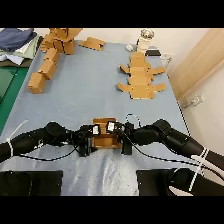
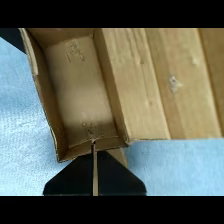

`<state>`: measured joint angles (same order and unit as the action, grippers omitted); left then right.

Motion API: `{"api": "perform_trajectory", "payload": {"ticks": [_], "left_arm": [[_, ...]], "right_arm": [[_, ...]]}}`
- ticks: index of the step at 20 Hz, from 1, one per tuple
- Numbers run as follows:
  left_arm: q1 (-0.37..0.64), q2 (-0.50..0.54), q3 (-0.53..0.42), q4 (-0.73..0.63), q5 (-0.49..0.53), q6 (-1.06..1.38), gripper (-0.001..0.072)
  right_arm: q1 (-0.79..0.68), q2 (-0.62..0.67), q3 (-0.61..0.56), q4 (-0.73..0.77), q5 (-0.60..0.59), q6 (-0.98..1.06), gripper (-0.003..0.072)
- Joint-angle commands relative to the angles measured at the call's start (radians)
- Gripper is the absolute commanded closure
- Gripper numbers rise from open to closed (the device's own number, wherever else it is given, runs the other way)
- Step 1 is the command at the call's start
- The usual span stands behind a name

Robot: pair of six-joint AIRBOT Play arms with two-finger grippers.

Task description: Fold the box.

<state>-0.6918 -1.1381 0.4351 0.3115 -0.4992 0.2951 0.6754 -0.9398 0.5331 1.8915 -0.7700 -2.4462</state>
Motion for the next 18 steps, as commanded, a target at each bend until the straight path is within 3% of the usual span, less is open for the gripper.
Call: {"api": "perform_trajectory", "payload": {"ticks": [1, 3, 4, 5, 6, 8, 10, 12, 14, 16, 17, 18], "left_arm": [[0.000, -0.001, 0.000, 0.000, 0.000, 0.000, 0.0114], [0.000, -0.001, 0.000, 0.000, 0.000, 0.000, 0.0114], [0.000, -0.001, 0.000, 0.000, 0.000, 0.000, 0.0114], [0.000, -0.001, 0.000, 0.000, 0.000, 0.000, 0.0114], [0.000, -0.001, 0.000, 0.000, 0.000, 0.000, 0.0114], [0.000, -0.001, 0.000, 0.000, 0.000, 0.000, 0.0114], [0.000, -0.001, 0.000, 0.000, 0.000, 0.000, 0.0114], [0.000, -0.001, 0.000, 0.000, 0.000, 0.000, 0.0114], [0.000, -0.001, 0.000, 0.000, 0.000, 0.000, 0.0113], [0.000, -0.001, 0.000, 0.000, 0.000, 0.000, 0.0114], [0.000, -0.001, 0.000, 0.000, 0.000, 0.000, 0.0114], [0.000, -0.001, 0.000, 0.000, 0.000, 0.000, 0.0114]], "right_arm": [[0.000, -0.005, -0.003, 0.026, -0.002, -0.032, 0.0647], [0.000, -0.006, -0.003, 0.036, 0.003, -0.035, 0.0644], [0.000, -0.009, -0.003, 0.038, 0.003, -0.034, 0.0576], [0.000, -0.009, -0.005, 0.049, 0.003, -0.034, 0.0390], [0.000, -0.008, -0.005, 0.066, 0.003, -0.034, 0.0303], [0.000, -0.009, -0.005, 0.093, 0.005, -0.035, 0.0302], [0.000, -0.009, -0.005, 0.098, 0.010, -0.036, 0.0232], [0.000, -0.009, -0.005, 0.097, 0.010, -0.035, 0.0246], [0.000, -0.008, -0.005, 0.097, 0.010, -0.035, 0.0518], [0.000, -0.009, -0.005, 0.097, 0.014, -0.036, 0.0525], [0.000, -0.010, -0.005, 0.098, 0.018, -0.035, 0.0441], [0.000, -0.015, -0.005, 0.103, 0.023, -0.035, 0.0226]]}}
